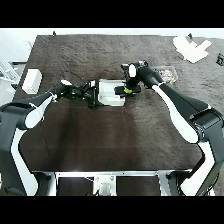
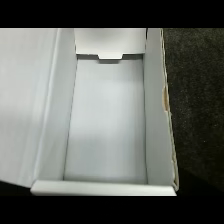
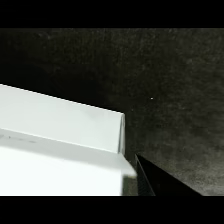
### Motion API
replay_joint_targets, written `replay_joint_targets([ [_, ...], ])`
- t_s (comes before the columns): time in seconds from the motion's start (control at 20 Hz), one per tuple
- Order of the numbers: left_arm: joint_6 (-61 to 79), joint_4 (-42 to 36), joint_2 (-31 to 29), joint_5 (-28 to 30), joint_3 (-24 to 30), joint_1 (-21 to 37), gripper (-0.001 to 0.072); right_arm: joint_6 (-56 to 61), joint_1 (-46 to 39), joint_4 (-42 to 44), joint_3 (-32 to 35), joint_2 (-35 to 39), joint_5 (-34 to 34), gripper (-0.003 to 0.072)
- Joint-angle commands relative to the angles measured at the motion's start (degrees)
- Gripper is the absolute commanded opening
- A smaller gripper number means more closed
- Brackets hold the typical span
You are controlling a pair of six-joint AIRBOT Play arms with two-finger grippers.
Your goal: Fold the box and place the chain.
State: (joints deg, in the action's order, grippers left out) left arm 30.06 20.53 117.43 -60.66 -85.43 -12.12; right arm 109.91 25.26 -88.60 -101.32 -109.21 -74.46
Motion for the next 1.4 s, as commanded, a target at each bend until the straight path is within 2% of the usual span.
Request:
replay_joint_targets([
  [0.0, 0.0, 0.0, -0.02, 0.02, 0.0, 0.0, 0.0411, 2.54, 0.76, -2.34, -0.68, -0.87, -1.7, 0.037],
  [0.1, -0.02, 0.02, 0.0, 0.0, 0.0, 0.0, 0.0411, 3.74, 0.81, -2.8, -0.68, -0.9, -1.7, 0.0368],
  [0.35, 0.0, 0.02, -0.02, 0.02, 0.0, 0.0, 0.0411, 7.37, 1.11, -4.28, -0.68, -1.03, -1.99, 0.0305],
  [0.6, 0.0, 0.02, -0.02, 0.02, 0.0, 0.0, 0.0411, 14.12, 1.77, -4.2, -0.68, -1.03, -1.92, 0.0297],
  [0.7, 0.0, 0.02, -0.02, 0.0, 0.02, 0.0, 0.0411, 14.67, 2.43, -4.22, -0.68, -1.05, -1.9, 0.0261],
  [0.85, 0.0, 0.02, -0.02, 0.02, 0.02, 0.0, 0.0411, 16.09, 2.54, -3.52, -0.68, -1.31, -1.05, 0.0257],
  [1.05, 0.0, 0.0, -0.02, 0.02, 0.0, 0.0, 0.0411, 16.13, 2.54, -3.56, -0.66, -1.31, -1.05, 0.0216],
  [1.1, 0.0, 0.02, -0.02, 0.0, 0.0, 0.0, 0.0411, 16.11, 2.51, -3.54, -0.66, -1.42, -1.05, 0.0173],
  [1.25, 0.0, 0.0, -0.02, 0.0, 0.0, 0.0, 0.0411, 16.11, 2.49, -3.58, -0.66, -1.88, -1.07, 0.016],
  [1.3, 0.0, 0.0, -0.02, 0.0, 0.0, 0.0, 0.0411, 16.11, 2.49, -3.52, -0.66, -2.08, -1.09, 0.0069],
  [1.35, 0.0, 0.0, -0.02, 0.0, 0.02, 0.0, 0.0411, 16.11, 2.51, -3.54, -0.66, -2.21, -1.09, 0.0058],
])
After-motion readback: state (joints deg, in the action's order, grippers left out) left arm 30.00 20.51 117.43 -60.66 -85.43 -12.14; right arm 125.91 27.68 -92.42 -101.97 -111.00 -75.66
